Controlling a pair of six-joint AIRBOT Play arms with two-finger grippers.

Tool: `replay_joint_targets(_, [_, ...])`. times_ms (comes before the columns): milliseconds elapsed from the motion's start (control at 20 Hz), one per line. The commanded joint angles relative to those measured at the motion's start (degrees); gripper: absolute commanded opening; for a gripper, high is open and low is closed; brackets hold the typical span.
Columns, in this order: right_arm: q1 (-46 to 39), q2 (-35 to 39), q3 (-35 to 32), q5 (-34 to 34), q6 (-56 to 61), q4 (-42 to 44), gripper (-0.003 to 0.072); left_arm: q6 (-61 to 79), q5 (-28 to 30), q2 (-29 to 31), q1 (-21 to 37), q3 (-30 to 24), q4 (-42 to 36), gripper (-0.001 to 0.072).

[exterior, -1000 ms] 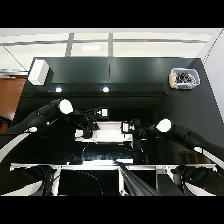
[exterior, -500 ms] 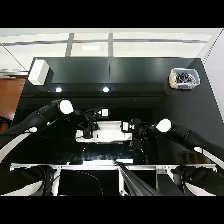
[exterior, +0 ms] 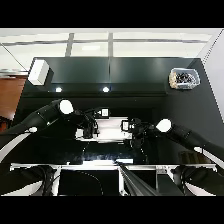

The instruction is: Fold the box and place the chain.

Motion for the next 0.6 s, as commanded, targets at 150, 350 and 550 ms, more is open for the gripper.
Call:
replay_joint_targets(150, [0.04, -0.02, 0.07, 0.02, 0.02, -0.02, 0.0539, -11.67, -0.13, 3.10, 1.90, 0.07, 6.40, 0.0652])
replay_joint_targets(350, [0.04, -0.02, 0.07, 0.04, 0.02, -0.02, 0.0538, -15.65, -4.13, 9.86, 5.90, 0.04, 8.74, 0.0700])
replay_joint_targets(550, [0.04, -0.02, 0.07, 0.04, 0.00, -0.04, 0.0538, -23.52, -12.20, 16.76, 11.47, 0.04, 12.17, 0.0696])
